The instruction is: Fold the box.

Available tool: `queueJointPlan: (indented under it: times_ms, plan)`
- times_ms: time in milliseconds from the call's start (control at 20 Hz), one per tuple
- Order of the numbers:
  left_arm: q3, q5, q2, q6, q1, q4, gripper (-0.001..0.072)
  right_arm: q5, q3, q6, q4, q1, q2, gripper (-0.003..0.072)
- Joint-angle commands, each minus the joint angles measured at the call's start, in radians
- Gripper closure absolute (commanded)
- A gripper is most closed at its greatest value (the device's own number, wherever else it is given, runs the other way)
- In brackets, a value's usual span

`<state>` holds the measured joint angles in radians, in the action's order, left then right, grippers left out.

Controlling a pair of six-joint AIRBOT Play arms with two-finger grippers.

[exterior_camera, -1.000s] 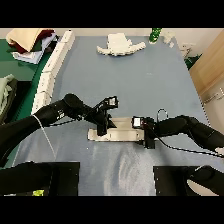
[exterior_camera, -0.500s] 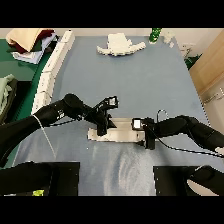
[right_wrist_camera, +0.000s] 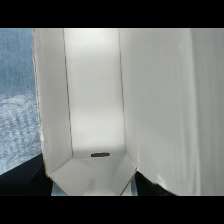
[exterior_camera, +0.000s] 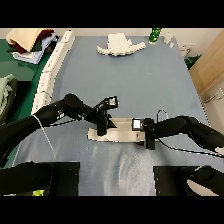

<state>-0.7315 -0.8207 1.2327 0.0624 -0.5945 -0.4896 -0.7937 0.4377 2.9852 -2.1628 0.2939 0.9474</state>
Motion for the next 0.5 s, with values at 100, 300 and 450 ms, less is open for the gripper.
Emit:
queueJointPlan:
  times_ms: [100,300,450]
  plan:
    - [-0.001,0.0,0.0,0.0,0.0,0.0,0.0698,0.003,-0.001,-0.001,-0.009,0.0,0.001,0.0104]
    - [-0.001,0.0,0.0,0.0,0.0,0.0,0.0698,0.042,-0.023,0.0,-0.01,-0.002,0.001,0.0223]
    - [-0.001,0.0,0.0,0.0,0.0,0.0,0.0698,0.049,-0.038,0.0,-0.018,-0.002,0.0,0.0194]
